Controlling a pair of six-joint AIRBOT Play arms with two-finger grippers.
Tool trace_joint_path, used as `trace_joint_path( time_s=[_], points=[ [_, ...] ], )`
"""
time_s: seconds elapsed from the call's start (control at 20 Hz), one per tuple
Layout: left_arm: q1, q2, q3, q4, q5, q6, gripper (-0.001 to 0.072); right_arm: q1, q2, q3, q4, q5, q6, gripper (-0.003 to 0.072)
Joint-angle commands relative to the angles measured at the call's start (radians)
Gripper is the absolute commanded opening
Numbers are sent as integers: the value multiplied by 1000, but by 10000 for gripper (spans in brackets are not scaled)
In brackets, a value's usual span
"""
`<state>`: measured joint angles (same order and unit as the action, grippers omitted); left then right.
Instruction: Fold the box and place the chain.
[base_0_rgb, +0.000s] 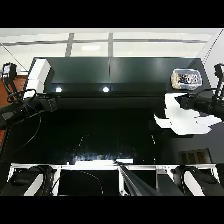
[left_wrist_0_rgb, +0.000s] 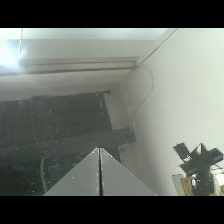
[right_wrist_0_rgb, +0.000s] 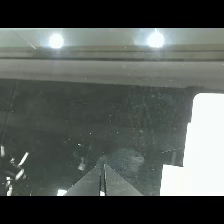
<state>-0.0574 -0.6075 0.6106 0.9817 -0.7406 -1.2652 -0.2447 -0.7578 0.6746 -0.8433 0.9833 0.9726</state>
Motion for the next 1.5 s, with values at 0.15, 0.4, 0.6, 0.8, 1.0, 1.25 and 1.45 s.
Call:
trace_joint_path(
  time_s=[0.15, 0.4, 0.6, 0.8, 1.0, 1.25, 1.45],
  points=[
    [1, 0, 0, 0, 0, 0, 29, -1, 0, 0, 0, 0, 0, 36],
    [1, 0, 0, 0, 0, 0, 29, -1, 0, 0, 0, 0, 0, 36],
    [1, 0, 0, 0, 0, 0, 29, -1, 0, 0, 0, 0, 0, 36],
    [1, 0, 0, 0, 3, 0, 29, -1, 0, 0, 2, -2, 0, 36],
    [1, 0, 0, 0, 47, 0, 29, 0, 0, 0, 119, -90, 1, 37],
    [0, -13, 0, -79, 109, 0, 496, -3, -2, -1, 116, -161, 97, 712],
    [0, -43, 0, -93, 111, -11, 705, -57, -82, 3, -175, -317, 549, 711]
  ],
)
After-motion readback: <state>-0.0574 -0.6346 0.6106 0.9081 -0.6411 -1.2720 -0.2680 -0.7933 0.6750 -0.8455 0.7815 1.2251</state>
